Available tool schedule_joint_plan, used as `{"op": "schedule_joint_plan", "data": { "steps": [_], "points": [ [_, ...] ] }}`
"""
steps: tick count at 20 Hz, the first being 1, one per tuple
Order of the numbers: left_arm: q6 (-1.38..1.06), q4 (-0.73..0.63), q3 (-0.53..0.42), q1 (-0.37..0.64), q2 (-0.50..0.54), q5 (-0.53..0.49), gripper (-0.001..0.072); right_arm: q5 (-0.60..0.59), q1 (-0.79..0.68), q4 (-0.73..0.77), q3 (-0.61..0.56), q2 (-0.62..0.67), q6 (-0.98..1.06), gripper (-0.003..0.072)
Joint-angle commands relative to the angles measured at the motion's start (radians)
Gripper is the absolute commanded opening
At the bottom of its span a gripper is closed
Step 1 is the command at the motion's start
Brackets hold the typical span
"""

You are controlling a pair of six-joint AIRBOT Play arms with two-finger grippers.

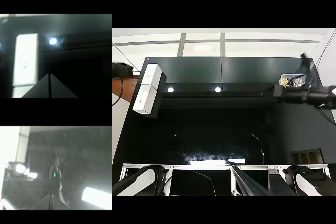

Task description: Fold the box and place the chain.

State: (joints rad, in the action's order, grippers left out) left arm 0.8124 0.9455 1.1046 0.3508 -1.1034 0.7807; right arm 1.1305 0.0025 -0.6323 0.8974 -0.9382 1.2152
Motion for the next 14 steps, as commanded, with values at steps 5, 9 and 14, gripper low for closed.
{"op": "schedule_joint_plan", "data": {
  "steps": [5,9,14],
  "points": [
    [0.334,0.002,-0.149,-0.286,0.251,0.076,0.0025,-0.133,-0.032,-0.61,0.112,0.197,0.171,0.0043],
    [0.414,0.09,-0.504,-0.407,0.428,-0.117,0.0026,-0.42,-0.032,-0.647,-0.267,0.319,0.206,0.0043],
    [0.414,0.138,-0.537,-0.385,0.44,-0.13,0.0028,-0.402,-0.032,-0.644,-0.347,0.318,0.206,0.0041]
  ]
}}
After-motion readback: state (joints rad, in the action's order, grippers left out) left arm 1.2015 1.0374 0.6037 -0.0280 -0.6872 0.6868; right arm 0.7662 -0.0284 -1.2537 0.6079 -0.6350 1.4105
